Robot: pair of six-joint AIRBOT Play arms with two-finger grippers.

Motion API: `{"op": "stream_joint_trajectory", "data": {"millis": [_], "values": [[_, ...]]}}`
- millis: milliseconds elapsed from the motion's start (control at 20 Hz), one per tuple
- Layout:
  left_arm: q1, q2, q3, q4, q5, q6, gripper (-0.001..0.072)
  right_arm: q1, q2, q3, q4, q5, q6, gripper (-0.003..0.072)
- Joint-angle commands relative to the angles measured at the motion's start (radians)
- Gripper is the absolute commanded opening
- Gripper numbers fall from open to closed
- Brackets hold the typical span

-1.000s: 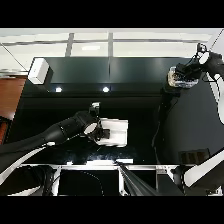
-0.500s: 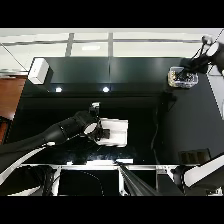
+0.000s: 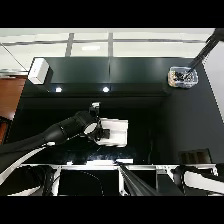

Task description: Fold the box and place the chain.

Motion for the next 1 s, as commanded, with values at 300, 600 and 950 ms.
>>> {"op": "stream_joint_trajectory", "data": {"millis": [300, 600, 950], "values": [[0.000, -0.001, 0.000, 0.000, -0.028, 0.000, 0.0033, 0.215, 0.466, -0.242, 0.133, 0.249, -0.029, 0.0041], [0.000, -0.001, 0.000, 0.000, -0.028, 0.000, 0.0032, 0.422, 0.538, -0.406, 0.209, 0.444, -0.072, 0.0041], [0.000, -0.001, 0.000, 0.000, -0.028, 0.000, 0.0032, 0.540, 0.538, -0.523, 0.454, 0.383, -0.104, 0.0041]]}}
